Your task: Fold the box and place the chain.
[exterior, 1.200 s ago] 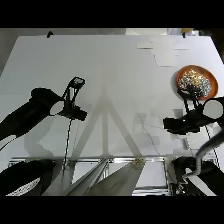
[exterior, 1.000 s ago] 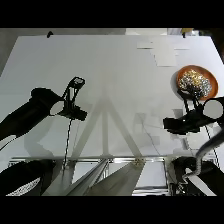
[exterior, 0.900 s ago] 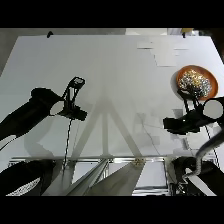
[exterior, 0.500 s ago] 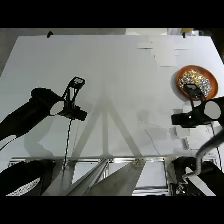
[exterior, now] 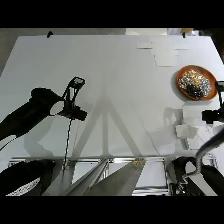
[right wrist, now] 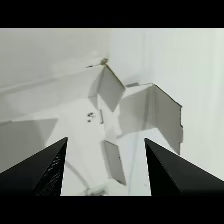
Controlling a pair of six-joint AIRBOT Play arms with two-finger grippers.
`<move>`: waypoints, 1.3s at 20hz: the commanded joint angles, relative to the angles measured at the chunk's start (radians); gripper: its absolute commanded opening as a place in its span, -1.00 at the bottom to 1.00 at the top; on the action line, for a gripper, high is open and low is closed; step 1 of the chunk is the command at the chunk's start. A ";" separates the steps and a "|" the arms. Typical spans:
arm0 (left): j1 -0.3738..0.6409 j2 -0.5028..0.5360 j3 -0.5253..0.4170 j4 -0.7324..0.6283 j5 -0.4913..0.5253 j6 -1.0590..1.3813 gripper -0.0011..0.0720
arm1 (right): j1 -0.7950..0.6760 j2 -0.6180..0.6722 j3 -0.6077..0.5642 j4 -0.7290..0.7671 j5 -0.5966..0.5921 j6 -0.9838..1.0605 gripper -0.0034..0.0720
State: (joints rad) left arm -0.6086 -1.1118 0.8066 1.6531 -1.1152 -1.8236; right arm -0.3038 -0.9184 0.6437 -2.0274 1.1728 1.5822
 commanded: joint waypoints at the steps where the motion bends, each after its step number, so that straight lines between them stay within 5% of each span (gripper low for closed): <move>1: 0.000 0.000 0.000 0.000 0.000 0.000 -0.87 | -0.122 -0.129 0.002 -0.109 -0.011 -0.043 0.49; 5: 0.000 0.000 0.000 0.000 0.000 0.000 -0.87 | -0.203 -0.203 0.024 -0.160 -0.024 -0.044 0.26; 18: 0.000 0.000 0.000 0.000 0.000 0.000 -0.87 | -0.247 -0.303 0.061 -0.154 -0.056 -0.099 0.09; 21: 0.000 -0.001 0.000 0.000 0.000 0.000 -0.87 | -0.247 -0.323 0.061 -0.154 -0.063 -0.099 -0.59; 26: 0.000 0.000 0.000 0.000 0.000 0.000 -0.87 | -0.213 -0.325 0.061 -0.126 -0.041 -0.106 -0.85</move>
State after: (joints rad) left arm -0.6086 -1.1118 0.8066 1.6535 -1.1152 -1.8236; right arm -0.5407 -1.2453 0.7040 -2.1742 1.1225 1.4834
